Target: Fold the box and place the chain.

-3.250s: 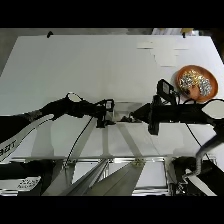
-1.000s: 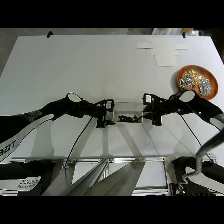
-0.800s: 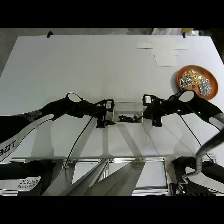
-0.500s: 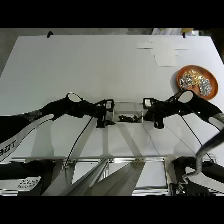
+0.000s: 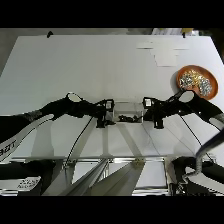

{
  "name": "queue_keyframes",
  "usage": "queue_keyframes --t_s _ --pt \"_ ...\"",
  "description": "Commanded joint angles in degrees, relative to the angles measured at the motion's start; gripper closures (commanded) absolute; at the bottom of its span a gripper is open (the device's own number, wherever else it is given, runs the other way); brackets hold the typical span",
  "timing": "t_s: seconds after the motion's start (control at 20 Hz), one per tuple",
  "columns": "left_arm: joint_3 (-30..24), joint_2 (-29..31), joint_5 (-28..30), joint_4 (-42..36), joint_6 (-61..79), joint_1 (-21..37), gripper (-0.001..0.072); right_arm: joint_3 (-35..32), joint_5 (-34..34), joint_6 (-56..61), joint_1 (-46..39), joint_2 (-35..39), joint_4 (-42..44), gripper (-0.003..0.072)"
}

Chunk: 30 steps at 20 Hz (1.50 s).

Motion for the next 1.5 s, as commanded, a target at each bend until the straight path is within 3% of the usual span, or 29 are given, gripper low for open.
queue_keyframes --t_s 0.0,0.1,0.25,0.55,0.7,0.95,1.05,1.35,1.45 --pt "-0.02 0.04 0.00 0.00 0.02 0.04 0.0457 -0.02 1.33 4.68 0.04 3.91 -6.86 0.0668" --pt "0.00 0.04 0.00 0.00 0.02 0.04 0.0457 0.00 1.53 9.55 0.04 9.03 -11.41 0.0668" --pt "-0.02 0.04 0.00 0.00 0.02 0.04 0.0457 0.07 1.57 15.80 0.04 18.71 -10.16 0.0668" --pt "-0.02 0.04 0.00 0.00 0.02 0.04 0.0457 3.67 8.11 19.54 1.64 28.28 10.03 0.0669" --pt "-0.02 0.04 0.00 0.00 0.02 0.04 0.0457 4.74 7.02 19.67 6.91 28.41 14.19 0.0669" --pt "0.00 0.04 0.00 0.00 0.02 0.04 0.0457 4.72 -2.56 22.56 14.91 27.80 14.34 0.0669" --pt "-0.02 0.04 0.02 0.00 0.02 0.04 0.0457 4.74 -3.28 22.62 16.35 26.32 14.25 0.0668" --pt "-0.02 0.04 0.00 0.00 0.02 0.04 0.0457 4.72 -3.69 29.03 16.65 17.38 2.67 0.0660" --pt "-0.02 0.04 0.00 0.00 0.02 0.04 0.0457 4.72 -3.67 30.86 16.65 15.69 -0.17 0.0492"
